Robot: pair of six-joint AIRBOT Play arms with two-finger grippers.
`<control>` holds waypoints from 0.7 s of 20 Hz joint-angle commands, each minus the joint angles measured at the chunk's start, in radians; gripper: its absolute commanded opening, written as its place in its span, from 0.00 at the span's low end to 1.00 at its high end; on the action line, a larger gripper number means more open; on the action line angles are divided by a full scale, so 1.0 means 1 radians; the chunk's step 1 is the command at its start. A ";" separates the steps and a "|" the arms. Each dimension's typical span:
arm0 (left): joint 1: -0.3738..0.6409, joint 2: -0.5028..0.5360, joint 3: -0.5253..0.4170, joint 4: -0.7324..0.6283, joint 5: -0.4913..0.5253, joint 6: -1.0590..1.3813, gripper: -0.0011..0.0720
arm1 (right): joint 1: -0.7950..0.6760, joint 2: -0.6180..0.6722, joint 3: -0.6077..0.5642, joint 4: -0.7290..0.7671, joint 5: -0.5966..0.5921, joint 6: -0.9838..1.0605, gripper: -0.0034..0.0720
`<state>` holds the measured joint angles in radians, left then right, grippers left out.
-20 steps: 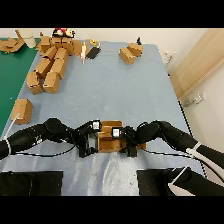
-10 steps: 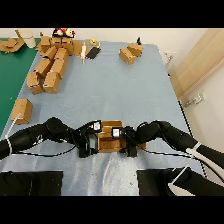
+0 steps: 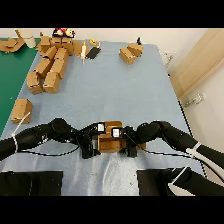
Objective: Fold the box.
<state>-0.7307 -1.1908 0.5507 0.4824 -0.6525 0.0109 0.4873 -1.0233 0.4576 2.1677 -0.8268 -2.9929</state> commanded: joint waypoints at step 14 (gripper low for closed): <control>-0.024 -0.016 0.005 -0.014 0.041 0.000 0.97 | 0.000 0.000 -0.001 0.000 0.002 0.000 0.75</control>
<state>-0.7536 -1.2064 0.5560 0.4679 -0.6167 0.0109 0.4873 -1.0233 0.4572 2.1681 -0.8234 -2.9925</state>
